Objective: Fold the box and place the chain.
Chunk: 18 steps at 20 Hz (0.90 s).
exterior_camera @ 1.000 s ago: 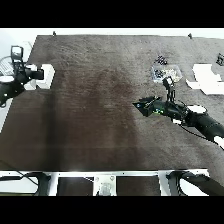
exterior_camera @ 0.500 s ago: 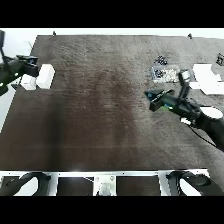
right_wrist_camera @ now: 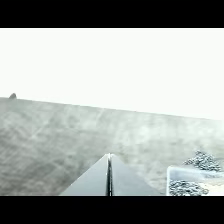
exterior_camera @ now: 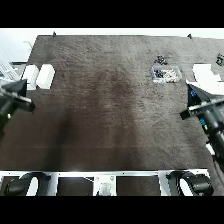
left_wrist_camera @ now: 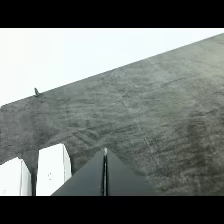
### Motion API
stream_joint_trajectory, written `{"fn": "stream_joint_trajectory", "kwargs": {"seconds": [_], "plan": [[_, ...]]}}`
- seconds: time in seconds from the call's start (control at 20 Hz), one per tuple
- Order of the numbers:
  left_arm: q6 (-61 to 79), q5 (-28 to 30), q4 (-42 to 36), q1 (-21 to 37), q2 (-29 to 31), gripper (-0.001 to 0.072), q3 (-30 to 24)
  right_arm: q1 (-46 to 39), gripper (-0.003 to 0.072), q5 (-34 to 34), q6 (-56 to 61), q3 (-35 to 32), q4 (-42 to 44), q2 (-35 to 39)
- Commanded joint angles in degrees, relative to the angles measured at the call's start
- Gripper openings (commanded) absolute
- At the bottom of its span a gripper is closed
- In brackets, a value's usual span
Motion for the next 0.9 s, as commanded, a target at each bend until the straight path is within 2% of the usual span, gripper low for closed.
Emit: {"fn": "stream_joint_trajectory", "kwargs": {"seconds": [0.0,0.15,0.35,0.85], "plan": [[-1.5,0.2,-0.2,0.0,9.3,0.0015,-10.4,0.0,0.0004,-2.6,0.3,-9.2,-0.6,12.2],[-2.8,-0.2,-0.2,0.0,9.6,0.0019,-15.9,0.0,0.0005,-1.9,0.3,-16.9,-0.6,18.8],[-5.6,-3.7,0.0,0.0,9.5,0.0021,-18.4,0.0,0.0005,0.6,0.3,-21.5,-0.6,18.2],[-5.6,-3.8,-0.1,0.0,9.5,0.0021,-18.4,-0.1,0.0005,0.6,0.3,-21.5,-1.0,18.2]]}}
